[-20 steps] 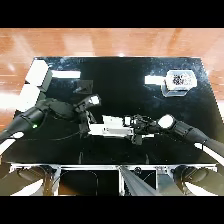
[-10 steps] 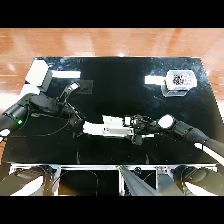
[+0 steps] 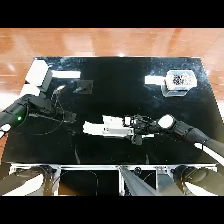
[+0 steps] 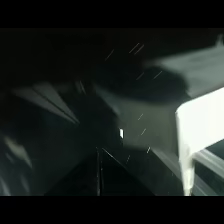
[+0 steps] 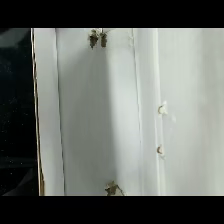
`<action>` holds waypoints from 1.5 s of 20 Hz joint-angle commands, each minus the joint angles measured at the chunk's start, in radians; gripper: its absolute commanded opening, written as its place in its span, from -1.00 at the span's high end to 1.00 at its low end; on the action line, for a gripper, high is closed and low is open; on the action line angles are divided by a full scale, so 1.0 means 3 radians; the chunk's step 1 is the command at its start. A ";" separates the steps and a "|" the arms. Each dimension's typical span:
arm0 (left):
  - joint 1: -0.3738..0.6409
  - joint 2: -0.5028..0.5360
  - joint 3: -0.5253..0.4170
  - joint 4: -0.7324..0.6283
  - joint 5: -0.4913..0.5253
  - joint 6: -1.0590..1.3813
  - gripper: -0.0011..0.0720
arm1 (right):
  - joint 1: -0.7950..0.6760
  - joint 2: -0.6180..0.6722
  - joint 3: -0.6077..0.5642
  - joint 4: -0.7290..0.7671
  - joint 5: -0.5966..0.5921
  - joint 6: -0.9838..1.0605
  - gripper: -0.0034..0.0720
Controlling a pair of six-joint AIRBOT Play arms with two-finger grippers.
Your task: Fold the box and place the chain.
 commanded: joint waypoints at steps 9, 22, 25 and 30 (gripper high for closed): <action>-0.0693 -0.0604 -0.0015 -0.0626 -0.0053 -0.0355 0.92 | 0.0001 0.0000 0.0000 0.0003 0.0001 0.0011 -0.55; -0.0827 -0.0510 0.0156 -0.0818 0.0557 -0.0357 -0.74 | 0.0001 0.0000 0.0001 0.0001 0.0000 0.0034 -0.55; -0.0825 -0.0498 0.0304 -0.0814 0.0604 -0.0418 -0.74 | 0.0001 0.0000 0.0001 0.0003 0.0000 0.0034 -0.55; -0.0827 -0.0497 0.0460 -0.0814 0.0738 -0.0430 -0.74 | 0.0001 0.0000 0.0001 0.0003 0.0000 0.0036 -0.55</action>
